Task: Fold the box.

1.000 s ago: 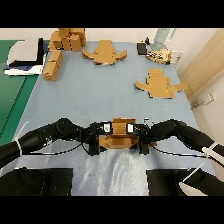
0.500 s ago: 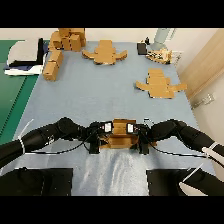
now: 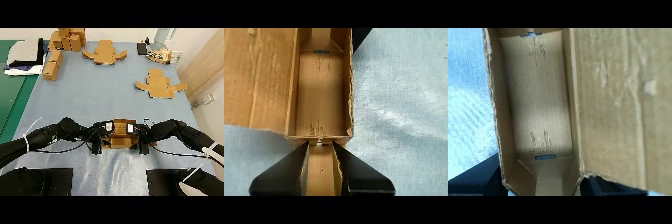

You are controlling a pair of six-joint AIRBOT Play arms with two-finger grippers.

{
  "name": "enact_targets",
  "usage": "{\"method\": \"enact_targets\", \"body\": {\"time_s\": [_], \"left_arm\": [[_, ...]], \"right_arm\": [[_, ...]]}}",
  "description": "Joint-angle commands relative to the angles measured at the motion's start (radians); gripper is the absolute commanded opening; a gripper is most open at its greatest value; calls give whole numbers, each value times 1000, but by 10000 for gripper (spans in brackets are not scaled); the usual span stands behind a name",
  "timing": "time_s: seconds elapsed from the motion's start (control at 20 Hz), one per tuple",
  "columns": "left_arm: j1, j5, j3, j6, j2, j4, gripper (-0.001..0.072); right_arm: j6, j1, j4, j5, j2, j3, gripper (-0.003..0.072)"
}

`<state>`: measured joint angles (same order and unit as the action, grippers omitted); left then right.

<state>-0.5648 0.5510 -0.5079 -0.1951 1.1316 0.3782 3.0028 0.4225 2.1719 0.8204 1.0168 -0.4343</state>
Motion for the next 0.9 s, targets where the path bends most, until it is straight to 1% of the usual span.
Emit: {"method": "enact_targets", "body": {"time_s": [0.0,0.2,0.5,0.55,0.7,0.75,0.8,0.85], "left_arm": [[-3,-2,0,-37,4,-42,229],[-3,-2,0,-111,18,-114,229],[-3,-2,0,-139,40,-119,232],[-3,-2,0,-139,46,-122,261],[-3,-11,0,-138,47,-136,261],[-3,-20,0,-138,47,-136,359],[-3,-21,0,-137,48,-136,633],[-3,-20,0,-137,48,-137,659]], "right_arm": [[0,0,0,0,0,-1,467],[0,0,0,0,0,-1,466],[0,0,1,0,0,-1,467],[0,0,0,0,0,-1,467],[0,0,0,0,0,-1,466],[0,0,0,0,0,-1,467],[0,0,0,0,0,-1,466],[0,0,0,0,0,-1,466]]}}
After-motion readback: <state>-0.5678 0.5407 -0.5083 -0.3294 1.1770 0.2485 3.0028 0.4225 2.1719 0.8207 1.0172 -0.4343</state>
